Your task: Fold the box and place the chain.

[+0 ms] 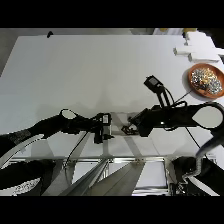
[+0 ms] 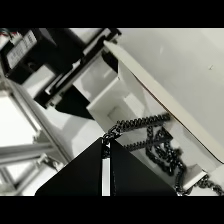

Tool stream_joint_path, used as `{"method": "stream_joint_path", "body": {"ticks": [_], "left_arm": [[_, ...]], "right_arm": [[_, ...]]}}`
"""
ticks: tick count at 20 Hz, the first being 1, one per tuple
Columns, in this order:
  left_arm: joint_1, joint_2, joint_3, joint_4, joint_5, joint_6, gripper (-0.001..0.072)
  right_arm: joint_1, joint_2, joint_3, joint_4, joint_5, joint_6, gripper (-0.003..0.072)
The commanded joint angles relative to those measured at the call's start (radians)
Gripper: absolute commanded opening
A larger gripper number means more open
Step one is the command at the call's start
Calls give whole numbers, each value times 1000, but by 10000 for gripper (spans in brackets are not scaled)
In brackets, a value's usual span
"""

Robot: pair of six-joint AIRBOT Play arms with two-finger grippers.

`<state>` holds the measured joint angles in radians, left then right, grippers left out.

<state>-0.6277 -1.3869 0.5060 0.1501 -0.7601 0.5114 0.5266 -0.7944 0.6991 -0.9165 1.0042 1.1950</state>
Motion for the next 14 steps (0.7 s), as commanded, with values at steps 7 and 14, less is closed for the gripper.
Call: {"method": "stream_joint_path", "body": {"ticks": [7,14], "left_arm": [[0,0,0,0,0,0,274],[0,0,0,0,0,0,274]], "right_arm": [[101,-145,2,-94,-53,-15,204],[-98,-21,92,-299,276,9,19]]}}
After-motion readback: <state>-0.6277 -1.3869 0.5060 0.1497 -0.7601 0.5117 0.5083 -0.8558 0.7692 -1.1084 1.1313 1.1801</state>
